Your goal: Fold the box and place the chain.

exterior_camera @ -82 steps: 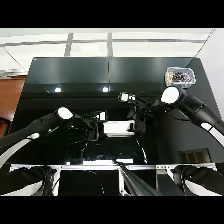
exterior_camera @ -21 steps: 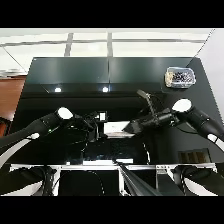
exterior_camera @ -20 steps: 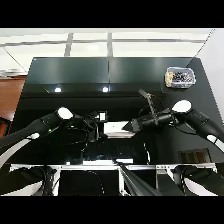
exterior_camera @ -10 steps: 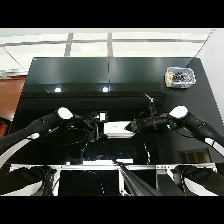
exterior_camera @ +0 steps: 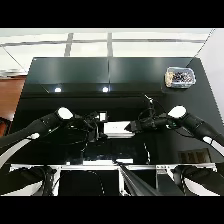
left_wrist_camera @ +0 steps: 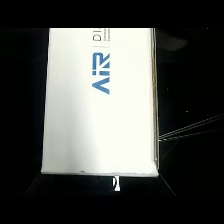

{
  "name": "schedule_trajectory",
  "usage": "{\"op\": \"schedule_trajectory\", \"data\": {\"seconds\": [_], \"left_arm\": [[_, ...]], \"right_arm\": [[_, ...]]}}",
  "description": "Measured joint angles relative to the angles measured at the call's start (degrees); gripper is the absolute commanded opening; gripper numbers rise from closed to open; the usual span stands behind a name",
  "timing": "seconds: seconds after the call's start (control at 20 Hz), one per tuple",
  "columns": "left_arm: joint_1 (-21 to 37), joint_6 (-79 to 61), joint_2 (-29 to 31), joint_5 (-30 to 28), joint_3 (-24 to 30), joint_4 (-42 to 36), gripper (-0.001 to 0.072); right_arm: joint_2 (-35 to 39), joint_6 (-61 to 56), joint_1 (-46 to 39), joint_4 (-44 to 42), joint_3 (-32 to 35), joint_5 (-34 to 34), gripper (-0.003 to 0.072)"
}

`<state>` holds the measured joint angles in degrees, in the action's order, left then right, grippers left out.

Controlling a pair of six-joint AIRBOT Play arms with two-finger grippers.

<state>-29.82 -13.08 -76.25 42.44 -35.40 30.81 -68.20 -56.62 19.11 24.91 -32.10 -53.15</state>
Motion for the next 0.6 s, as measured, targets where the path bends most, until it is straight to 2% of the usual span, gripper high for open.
{"op": "schedule_trajectory", "data": {"seconds": [0.2,0.4,0.45,0.5,0.55,0.6], "left_arm": [[0.0,0.0,0.0,0.0,0.0,0.0,0.0352],[0.0,0.2,0.6,0.1,-0.2,0.5,0.0360],[0.0,0.3,1.2,0.1,-0.5,0.7,0.0463],[0.0,0.9,1.7,0.1,-0.7,0.7,0.0684],[0.0,2.2,2.6,0.2,-1.0,0.6,0.0716],[0.0,4.1,3.6,0.2,-1.4,1.0,0.0716]], "right_arm": [[0.3,0.0,-0.4,2.4,-4.0,-4.8,0.0015],[3.6,0.0,-5.1,4.5,-13.0,-16.0,0.0015],[4.8,0.0,-7.1,6.1,-15.0,-19.5,0.0015],[6.4,0.0,-9.7,7.7,-16.8,-22.6,0.0015],[8.0,-0.2,-12.3,9.4,-17.9,-25.3,0.0015],[9.8,-0.3,-15.2,11.2,-18.8,-28.0,0.0015]]}}
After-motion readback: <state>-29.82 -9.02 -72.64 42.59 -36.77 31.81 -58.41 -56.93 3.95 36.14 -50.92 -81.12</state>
